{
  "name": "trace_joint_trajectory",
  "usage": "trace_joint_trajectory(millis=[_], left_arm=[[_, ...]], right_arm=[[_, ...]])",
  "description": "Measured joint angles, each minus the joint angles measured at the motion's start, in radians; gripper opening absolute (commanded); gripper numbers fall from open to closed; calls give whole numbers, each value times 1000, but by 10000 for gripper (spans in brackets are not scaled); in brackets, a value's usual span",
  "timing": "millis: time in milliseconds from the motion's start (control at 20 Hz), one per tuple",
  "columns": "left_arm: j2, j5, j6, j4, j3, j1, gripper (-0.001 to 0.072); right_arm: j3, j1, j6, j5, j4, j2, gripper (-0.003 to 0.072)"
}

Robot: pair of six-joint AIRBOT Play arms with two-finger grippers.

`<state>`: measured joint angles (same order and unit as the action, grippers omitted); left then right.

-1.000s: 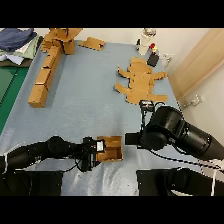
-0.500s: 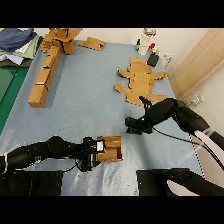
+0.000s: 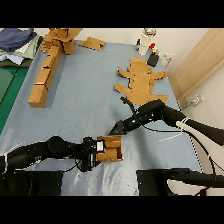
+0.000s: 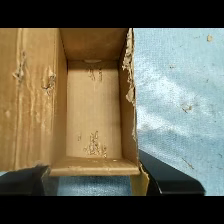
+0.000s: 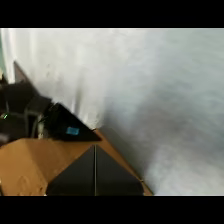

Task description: Fold the box.

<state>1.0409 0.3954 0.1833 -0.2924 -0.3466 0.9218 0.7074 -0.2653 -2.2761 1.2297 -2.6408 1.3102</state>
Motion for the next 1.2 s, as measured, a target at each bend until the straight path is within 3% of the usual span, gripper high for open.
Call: trace_joint_trajectory(millis=[300,750,1200], left_arm=[[0,0,0,0,0,0,384],[0,0,0,0,0,0,384],[0,-3,0,0,0,0,384]], right_arm=[[-19,-109,-75,8,81,-157,1],[-143,-338,-21,-208,294,-335,1],[-160,-394,36,-286,401,-391,1]])
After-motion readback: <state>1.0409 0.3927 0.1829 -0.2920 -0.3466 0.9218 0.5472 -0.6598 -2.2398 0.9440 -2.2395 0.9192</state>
